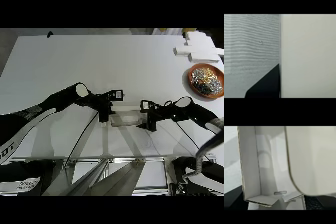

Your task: Fold the box and place the chain.

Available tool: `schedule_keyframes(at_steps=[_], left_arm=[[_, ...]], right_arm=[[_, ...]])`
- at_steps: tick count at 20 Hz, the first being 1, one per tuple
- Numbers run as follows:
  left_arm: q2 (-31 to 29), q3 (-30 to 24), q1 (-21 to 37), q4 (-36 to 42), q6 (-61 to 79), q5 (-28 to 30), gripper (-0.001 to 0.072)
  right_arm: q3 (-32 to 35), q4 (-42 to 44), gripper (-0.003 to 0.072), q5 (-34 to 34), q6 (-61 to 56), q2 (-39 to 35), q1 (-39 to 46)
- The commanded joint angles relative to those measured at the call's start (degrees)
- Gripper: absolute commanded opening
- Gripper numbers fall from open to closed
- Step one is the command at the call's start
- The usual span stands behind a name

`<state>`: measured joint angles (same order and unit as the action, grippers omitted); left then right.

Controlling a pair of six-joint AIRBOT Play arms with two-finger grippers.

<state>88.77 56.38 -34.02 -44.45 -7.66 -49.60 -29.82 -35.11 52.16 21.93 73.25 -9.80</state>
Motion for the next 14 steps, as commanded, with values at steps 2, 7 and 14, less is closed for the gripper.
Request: schedule_keyframes(at_steps=[2,7,14], left_arm=[[0.0,0.0,0.0,0.0,-0.1,0.0,0.0009],[0.0,0.0,0.0,0.0,-0.1,0.0,0.0009],[0.0,0.0,0.0,0.0,-0.1,0.0,0.0009]], right_arm=[[0.0,2.4,0.0646,0.0,4.2,1.1,0.0],[0.0,2.6,0.0638,-0.6,4.1,2.9,0.0],[0.0,2.6,0.0435,-0.7,4.1,3.8,0.0]])
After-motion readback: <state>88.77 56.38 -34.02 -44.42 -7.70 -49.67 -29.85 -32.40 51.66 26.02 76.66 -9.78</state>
